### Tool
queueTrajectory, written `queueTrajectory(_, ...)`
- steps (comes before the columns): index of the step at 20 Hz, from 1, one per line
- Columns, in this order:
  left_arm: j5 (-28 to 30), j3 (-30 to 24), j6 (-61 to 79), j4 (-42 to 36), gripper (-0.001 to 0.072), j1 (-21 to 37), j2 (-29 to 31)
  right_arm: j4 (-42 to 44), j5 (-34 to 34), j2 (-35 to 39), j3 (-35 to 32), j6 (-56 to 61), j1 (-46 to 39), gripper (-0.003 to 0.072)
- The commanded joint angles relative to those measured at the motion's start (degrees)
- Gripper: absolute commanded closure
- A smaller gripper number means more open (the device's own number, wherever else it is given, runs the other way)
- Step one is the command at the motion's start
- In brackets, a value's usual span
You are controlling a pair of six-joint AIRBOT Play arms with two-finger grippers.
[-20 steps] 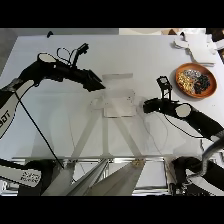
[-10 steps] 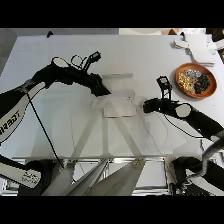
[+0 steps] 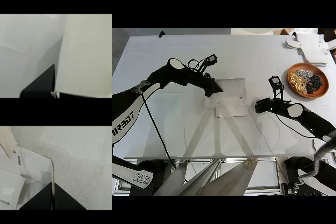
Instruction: Fold the box and place the chain.
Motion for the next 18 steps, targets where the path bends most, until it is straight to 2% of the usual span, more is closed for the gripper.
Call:
queueTrajectory(1,-3.56,0.02,3.74,0.15,0.0703,0.02,-0.02,0.00,0.09,-0.02,-0.02,0.02,0.07,0.0674)
queueTrajectory(18,-2.95,0.02,4.31,0.17,0.0704,0.04,0.00,0.00,0.09,-0.02,-0.02,0.02,0.07,0.0674)
